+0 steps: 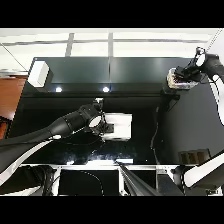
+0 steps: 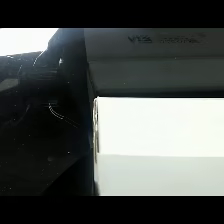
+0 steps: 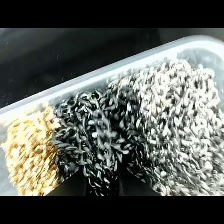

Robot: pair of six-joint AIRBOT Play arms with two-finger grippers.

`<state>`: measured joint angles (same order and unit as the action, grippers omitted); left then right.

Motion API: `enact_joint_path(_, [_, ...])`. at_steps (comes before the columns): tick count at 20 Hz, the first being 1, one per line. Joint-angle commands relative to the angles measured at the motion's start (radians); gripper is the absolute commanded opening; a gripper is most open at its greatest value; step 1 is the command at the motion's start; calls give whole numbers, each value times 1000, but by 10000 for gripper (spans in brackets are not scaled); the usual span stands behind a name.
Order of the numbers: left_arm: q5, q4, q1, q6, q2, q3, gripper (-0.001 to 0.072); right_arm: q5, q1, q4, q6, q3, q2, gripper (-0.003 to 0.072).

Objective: Fold the box and place the chain.

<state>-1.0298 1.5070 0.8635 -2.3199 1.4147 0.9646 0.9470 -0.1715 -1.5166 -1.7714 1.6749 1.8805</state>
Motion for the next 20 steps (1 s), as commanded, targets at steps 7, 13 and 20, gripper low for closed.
enact_joint_path(7, [0, -1, 0, 0, 1, 0, 27, 217, -20, 141, 301, 51, -277, 43])
enact_joint_path(13, [-1, -1, 0, 0, 1, 0, 27, 330, -19, 280, 374, 45, -568, 43])
enact_joint_path(20, [-2, -1, 0, 0, 1, 0, 27, 468, 71, 397, 425, -217, -947, 42])
